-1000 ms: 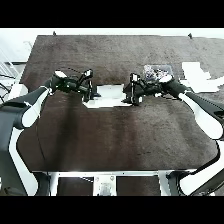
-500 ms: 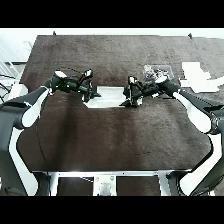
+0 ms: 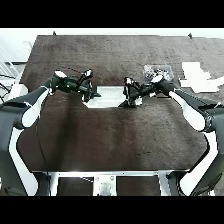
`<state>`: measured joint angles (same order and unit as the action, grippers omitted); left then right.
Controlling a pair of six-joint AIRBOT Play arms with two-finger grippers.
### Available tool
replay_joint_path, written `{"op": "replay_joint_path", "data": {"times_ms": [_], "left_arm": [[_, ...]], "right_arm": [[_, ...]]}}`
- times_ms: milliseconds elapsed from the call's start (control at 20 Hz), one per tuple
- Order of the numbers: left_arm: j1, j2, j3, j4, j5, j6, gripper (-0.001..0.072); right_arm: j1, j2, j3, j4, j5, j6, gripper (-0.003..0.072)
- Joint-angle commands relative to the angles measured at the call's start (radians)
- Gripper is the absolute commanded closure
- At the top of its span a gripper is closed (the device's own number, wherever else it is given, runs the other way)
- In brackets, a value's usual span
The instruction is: Fold the box and place the chain.
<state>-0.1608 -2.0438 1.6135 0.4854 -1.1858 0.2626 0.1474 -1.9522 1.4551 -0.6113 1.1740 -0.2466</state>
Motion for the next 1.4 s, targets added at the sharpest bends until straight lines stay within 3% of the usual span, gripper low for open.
{"op": "replay_joint_path", "data": {"times_ms": [0, 500, 600, 1350], "left_arm": [[0.0, 0.0, 0.0, 0.0, 0.0, 0.0, 0.069], [0.0, 0.0, 0.0, 0.0, 0.0, 0.0, 0.069], [0.0, 0.0, 0.0, 0.0, 0.0, 0.0, 0.069], [0.0, 0.0, 0.0, 0.0, -0.001, 0.0, 0.0691]], "right_arm": [[0.001, -0.014, 0.011, -0.003, -0.002, 0.008, 0.007], [0.001, -0.027, 0.027, -0.026, -0.003, 0.019, 0.0077], [0.002, -0.027, 0.027, -0.026, -0.006, 0.019, 0.0185], [0.001, -0.027, 0.026, -0.026, -0.002, 0.004, 0.0183]]}}
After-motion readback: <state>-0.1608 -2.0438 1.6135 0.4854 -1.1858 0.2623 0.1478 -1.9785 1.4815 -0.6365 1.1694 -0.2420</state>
